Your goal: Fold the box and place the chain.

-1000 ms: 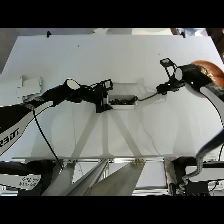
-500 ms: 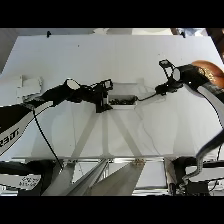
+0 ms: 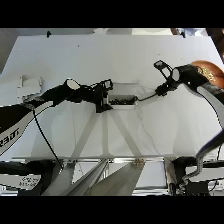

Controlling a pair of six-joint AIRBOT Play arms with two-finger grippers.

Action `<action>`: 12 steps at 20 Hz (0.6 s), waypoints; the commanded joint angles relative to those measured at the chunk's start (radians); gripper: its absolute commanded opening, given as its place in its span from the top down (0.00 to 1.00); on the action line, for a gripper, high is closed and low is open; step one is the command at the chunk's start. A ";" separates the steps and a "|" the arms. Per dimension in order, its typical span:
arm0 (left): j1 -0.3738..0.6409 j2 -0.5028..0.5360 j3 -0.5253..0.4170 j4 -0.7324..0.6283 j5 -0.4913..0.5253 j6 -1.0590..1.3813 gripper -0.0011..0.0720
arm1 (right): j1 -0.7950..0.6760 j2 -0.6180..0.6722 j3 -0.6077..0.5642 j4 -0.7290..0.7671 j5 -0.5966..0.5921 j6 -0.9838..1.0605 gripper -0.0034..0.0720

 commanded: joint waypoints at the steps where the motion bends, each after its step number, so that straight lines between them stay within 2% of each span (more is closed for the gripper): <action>1: 0.000 0.000 0.000 0.000 0.000 0.000 0.66 | -0.016 -0.001 0.004 0.166 0.000 -0.142 0.41; 5: 0.000 0.000 0.000 0.000 0.000 0.000 0.66 | -0.055 0.000 0.039 0.260 0.150 -0.227 0.41; 9: 0.000 0.000 0.000 0.000 0.000 0.000 0.66 | -0.079 -0.002 0.043 0.262 0.166 -0.231 0.42; 10: 0.000 0.000 0.000 0.000 0.000 0.000 0.66 | -0.079 -0.006 0.043 0.263 0.163 -0.231 0.47; 12: 0.000 0.000 0.000 0.000 0.000 0.000 0.66 | -0.077 -0.021 0.043 0.264 0.166 -0.231 0.71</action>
